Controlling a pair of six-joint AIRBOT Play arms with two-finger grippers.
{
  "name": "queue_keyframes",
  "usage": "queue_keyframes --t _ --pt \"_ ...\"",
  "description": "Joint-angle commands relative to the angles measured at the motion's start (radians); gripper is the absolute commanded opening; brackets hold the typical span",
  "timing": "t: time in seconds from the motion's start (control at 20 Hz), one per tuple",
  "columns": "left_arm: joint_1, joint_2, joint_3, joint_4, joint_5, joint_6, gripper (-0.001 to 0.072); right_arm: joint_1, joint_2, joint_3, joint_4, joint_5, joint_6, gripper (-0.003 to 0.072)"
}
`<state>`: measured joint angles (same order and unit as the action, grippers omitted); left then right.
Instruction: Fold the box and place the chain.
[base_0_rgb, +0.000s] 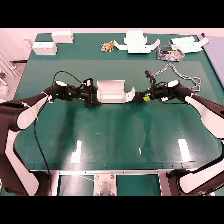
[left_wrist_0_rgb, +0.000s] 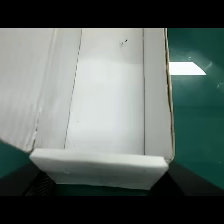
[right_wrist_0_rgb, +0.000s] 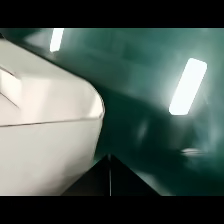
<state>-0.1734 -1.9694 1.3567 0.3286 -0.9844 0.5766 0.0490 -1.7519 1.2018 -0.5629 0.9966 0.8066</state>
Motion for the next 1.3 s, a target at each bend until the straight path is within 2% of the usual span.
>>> queue_keyframes --t 0.0,0.55,0.65,1.25 --pt "0.0 0.0 0.0 0.0 0.0 0.0 0.0625 0.02 0.01 0.082 0.003 0.086 0.029 0.0002" --pt "0.0 0.0 0.0 0.0 0.0 0.0 0.0625 0.055 0.039 0.089 -0.001 0.118 0.046 0.0005" --pt "0.0 0.0 0.0 0.0 0.0 0.0 0.0625 0.055 0.037 0.089 -0.003 0.115 0.046 0.0147" --pt "0.0 0.0 0.0 0.0 0.0 0.0 0.0625 0.055 0.037 0.089 -0.007 0.044 0.046 0.015"
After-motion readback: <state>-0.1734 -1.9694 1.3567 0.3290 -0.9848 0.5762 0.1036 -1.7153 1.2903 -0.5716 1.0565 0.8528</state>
